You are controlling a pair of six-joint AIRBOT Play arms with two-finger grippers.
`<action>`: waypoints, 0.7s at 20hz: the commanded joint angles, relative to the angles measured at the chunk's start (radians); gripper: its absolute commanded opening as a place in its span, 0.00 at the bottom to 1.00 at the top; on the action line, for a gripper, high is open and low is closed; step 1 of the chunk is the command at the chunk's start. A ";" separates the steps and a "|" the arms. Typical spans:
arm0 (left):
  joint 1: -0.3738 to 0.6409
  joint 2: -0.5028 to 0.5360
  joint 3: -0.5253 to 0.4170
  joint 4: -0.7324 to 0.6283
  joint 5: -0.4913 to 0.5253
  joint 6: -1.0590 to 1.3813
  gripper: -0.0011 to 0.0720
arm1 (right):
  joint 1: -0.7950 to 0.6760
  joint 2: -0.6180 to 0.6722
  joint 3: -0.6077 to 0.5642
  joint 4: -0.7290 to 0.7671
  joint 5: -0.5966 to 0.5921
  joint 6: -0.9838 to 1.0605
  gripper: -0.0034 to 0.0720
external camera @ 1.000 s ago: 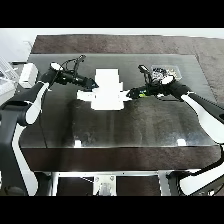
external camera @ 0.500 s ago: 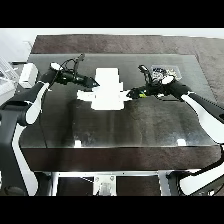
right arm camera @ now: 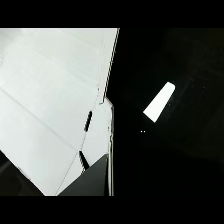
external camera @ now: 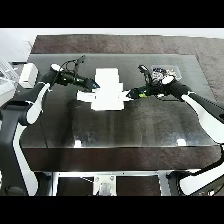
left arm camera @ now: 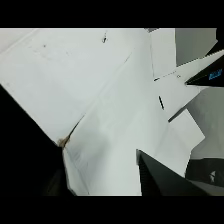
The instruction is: Fold the box and place the chain.
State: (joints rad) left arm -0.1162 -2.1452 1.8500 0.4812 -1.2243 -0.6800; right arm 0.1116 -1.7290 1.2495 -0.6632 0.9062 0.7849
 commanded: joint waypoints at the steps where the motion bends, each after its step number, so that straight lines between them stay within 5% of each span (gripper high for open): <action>1: 0.000 -0.006 0.000 -0.025 0.008 0.008 0.59 | 0.001 0.001 0.000 0.000 0.003 0.000 0.05; 6: 0.000 -0.006 0.000 -0.033 0.019 0.008 0.58 | 0.001 0.001 0.000 0.000 0.003 0.000 0.05; 7: 0.000 -0.006 0.000 -0.033 0.020 0.008 0.47 | 0.001 0.001 0.000 0.000 0.003 0.000 0.05; 12: 0.000 -0.010 0.000 -0.034 0.019 0.008 0.39 | 0.001 0.001 0.000 -0.001 0.003 0.000 0.05; 14: 0.000 -0.010 0.000 -0.042 0.020 0.008 0.17 | 0.001 0.001 0.000 -0.001 0.003 0.000 0.05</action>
State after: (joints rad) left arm -0.1158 -2.1544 1.8500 0.4454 -1.2060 -0.6720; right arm 0.1116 -1.7290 1.2495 -0.6643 0.9100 0.7853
